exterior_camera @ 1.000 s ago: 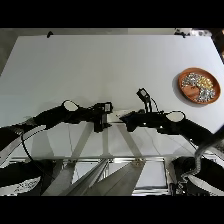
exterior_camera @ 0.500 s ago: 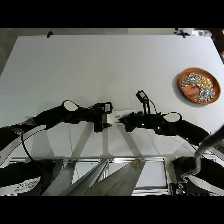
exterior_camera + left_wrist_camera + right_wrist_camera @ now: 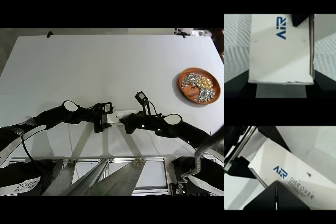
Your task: Fold the box and place the chain.
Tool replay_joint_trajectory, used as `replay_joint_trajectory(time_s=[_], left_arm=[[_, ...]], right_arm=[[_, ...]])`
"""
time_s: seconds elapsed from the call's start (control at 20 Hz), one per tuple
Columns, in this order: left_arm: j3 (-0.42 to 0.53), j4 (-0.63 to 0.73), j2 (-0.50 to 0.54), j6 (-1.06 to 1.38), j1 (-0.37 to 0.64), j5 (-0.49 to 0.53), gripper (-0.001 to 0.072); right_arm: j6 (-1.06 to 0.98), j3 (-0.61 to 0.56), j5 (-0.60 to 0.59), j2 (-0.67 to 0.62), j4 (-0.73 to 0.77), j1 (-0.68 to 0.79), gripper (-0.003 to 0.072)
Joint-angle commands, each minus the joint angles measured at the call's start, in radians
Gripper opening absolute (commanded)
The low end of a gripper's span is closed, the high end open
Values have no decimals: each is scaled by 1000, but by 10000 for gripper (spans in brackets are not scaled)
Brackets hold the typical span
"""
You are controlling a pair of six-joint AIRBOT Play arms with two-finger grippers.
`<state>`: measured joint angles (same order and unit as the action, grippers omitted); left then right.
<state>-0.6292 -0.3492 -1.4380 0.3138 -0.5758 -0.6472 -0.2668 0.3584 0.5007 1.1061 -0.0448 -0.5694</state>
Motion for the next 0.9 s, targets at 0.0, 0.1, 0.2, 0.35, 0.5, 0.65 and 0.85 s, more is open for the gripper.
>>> replay_joint_trajectory(time_s=[0.0, 0.1, 0.2, 0.35, 0.5, 0.65, 0.85], left_arm=[[0, -3, 1, 0, 1, -1, 152], [0, -3, 1, 0, 1, 0, 152], [0, -3, 1, 0, 1, 0, 152], [0, -3, 1, 0, 1, 0, 152], [0, -3, 1, 0, 1, 0, 152], [0, -3, 1, 0, 1, 0, 152], [0, -3, 1, 0, 1, 0, 152]], right_arm=[[45, 4, -63, -100, 23, 0, 7], [83, 7, -64, -156, 23, 0, 7], [92, 36, -63, -212, 16, 0, 8], [16, 114, -73, -302, -60, 0, 11], [-344, 216, -29, -353, -405, 18, 10], [-900, 337, 282, -354, -893, 136, 10], [-1148, 389, 832, -354, -1226, 331, 11]])
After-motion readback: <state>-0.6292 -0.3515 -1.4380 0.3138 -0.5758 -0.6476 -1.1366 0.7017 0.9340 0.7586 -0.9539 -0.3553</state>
